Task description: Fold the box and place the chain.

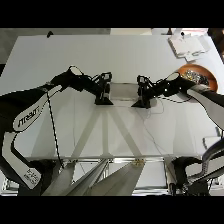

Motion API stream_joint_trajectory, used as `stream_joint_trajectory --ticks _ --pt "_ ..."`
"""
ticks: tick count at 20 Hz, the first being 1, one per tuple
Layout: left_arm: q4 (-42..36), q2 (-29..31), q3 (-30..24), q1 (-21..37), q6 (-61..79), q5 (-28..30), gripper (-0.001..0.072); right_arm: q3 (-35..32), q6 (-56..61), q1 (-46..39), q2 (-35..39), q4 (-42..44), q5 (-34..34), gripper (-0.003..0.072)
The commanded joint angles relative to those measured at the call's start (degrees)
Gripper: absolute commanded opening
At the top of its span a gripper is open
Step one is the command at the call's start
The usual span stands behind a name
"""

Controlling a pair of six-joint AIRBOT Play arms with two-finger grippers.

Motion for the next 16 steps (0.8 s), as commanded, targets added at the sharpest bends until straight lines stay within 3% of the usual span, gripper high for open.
stream_joint_trajectory --ticks 1,8,9,11,16 --pt "-0.17 0.0 -0.02 -0.04 0.13 -0.66 0.021 0.07 0.0 0.04 0.04 0.09 -0.15 0.0501" --pt "-0.15 0.0 0.0 -0.04 0.15 0.28 0.0218 0.07 0.0 0.04 0.04 0.61 -0.2 0.05" --pt "-0.15 0.0 0.0 -0.04 0.15 0.74 0.0247 0.07 0.0 0.04 0.04 0.46 -0.31 0.0502" --pt "-0.17 0.0 0.0 -0.04 0.15 2.56 0.0456 0.09 0.0 -0.2 0.28 -0.5 -0.46 0.0546" --pt "-0.5 0.0 0.0 -0.04 0.15 3.02 0.0468 0.09 0.02 -2.43 2.58 -4.0 -0.57 0.0539"
